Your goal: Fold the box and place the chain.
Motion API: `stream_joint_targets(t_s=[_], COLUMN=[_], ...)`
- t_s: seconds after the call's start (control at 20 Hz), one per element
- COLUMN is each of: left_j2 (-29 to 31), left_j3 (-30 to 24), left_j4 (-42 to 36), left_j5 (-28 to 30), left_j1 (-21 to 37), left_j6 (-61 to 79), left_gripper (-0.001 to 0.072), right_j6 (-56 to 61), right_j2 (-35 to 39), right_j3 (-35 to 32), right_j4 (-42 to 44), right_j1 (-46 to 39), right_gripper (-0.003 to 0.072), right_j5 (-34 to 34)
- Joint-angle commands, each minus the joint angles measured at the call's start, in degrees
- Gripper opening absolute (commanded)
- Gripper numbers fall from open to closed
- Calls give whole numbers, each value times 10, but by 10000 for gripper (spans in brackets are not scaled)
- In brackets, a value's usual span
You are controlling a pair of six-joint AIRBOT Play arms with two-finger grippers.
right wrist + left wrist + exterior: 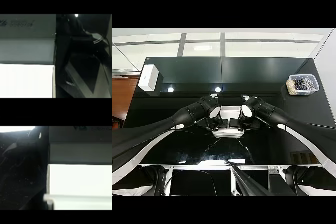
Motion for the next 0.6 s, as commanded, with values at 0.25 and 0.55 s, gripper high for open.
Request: stream_joint_targets(t_s=[0.25,0.55], left_j2=[0,0], left_j3=[0,0], left_j4=[0,0], left_j5=[-2,-2], left_j1=[0,0], left_j6=[0,0], left_gripper=[27,27], right_j6=[-18,-75], right_j2=[20,150], right_j3=[0,0], right_j4=[-4,-16], right_j1=[-3,-27], right_gripper=[283,284], right_j5=[20,19])
